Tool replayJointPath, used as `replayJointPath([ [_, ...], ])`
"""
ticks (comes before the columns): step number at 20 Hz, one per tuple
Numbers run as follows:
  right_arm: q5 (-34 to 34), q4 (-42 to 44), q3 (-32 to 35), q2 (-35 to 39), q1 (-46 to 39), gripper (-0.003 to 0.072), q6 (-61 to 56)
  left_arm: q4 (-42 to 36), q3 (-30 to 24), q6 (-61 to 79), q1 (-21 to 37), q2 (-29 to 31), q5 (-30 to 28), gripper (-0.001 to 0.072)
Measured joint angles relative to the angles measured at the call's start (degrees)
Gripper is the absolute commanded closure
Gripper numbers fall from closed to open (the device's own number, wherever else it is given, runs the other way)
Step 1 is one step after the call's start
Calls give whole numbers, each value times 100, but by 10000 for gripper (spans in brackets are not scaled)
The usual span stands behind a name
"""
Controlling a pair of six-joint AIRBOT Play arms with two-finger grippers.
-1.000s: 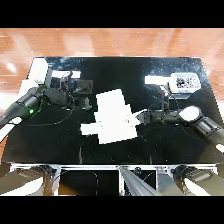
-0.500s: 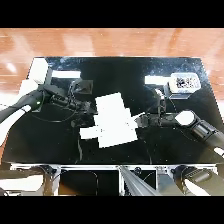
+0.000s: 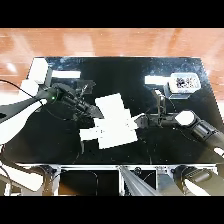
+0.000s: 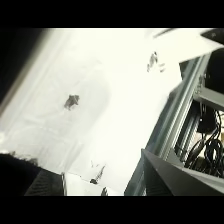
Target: Fold the box and place the chain.
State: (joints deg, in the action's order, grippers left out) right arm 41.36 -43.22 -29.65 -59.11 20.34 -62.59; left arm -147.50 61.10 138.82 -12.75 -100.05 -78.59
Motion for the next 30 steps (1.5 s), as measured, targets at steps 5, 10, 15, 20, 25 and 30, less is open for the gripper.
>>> replayJointPath([
  [5, 13, 125, 0, 0, 0, 658, -2, -22, 131, 374, -48, -79, -131, 421],
  [10, 114, 330, 4, -2, 0, 416, -2, -35, 164, 640, -59, -92, -234, 684],
  [15, 437, 201, -199, 26, -219, -33, 9, 48, 291, 1115, -59, -98, -428, 685],
  [20, 1779, -782, -1414, 236, -1016, -33, 66, 350, 704, 1600, -111, -96, -986, 689],
  [25, 2704, -1810, -2623, 472, -1464, -33, 258, 1102, 988, 2310, -474, 94, -505, 691],
  [30, 2999, -2428, -3042, 560, -1556, -32, 422, 1078, 938, 2990, -787, 597, 212, 691],
])
